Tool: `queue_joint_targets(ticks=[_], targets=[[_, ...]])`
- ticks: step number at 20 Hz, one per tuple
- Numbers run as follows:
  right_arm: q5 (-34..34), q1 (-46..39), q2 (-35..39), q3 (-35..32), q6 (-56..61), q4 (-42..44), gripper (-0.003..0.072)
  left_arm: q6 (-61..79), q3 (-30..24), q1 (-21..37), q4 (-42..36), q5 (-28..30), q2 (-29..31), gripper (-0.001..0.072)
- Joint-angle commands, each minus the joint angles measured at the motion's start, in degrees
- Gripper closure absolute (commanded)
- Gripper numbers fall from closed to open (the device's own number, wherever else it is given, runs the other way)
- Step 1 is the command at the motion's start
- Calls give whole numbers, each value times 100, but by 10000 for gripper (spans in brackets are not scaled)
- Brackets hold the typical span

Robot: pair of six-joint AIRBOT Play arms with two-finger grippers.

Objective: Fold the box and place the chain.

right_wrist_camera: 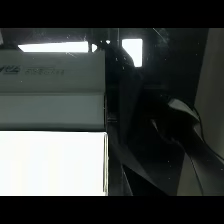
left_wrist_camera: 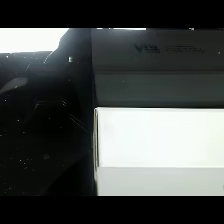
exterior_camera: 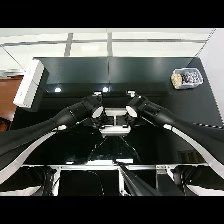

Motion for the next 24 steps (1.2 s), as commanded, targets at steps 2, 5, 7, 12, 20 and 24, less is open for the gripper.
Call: queue_joint_targets(ticks=[2, 5, 7, 12, 20, 24], targets=[[4, 2, -2, 2, -9, 11, 402, 0, -2, 2, 0, 7, 0, 680], [2, 2, -2, 0, -13, -4, 442, 0, -2, 2, 2, 9, 0, 680], [-22, 2, -7, 0, -13, -4, 442, 0, -2, 2, 2, 9, 0, 680], [-17, 4, -90, 0, -33, 17, 442, 0, -2, 2, 0, 7, 0, 680], [-15, 4, -70, 2, -192, -4, 672, 0, -2, 2, 0, 2, 0, 680], [131, -13, 321, 7, -667, -149, 411, 0, -2, 2, 2, 9, 0, 680]])
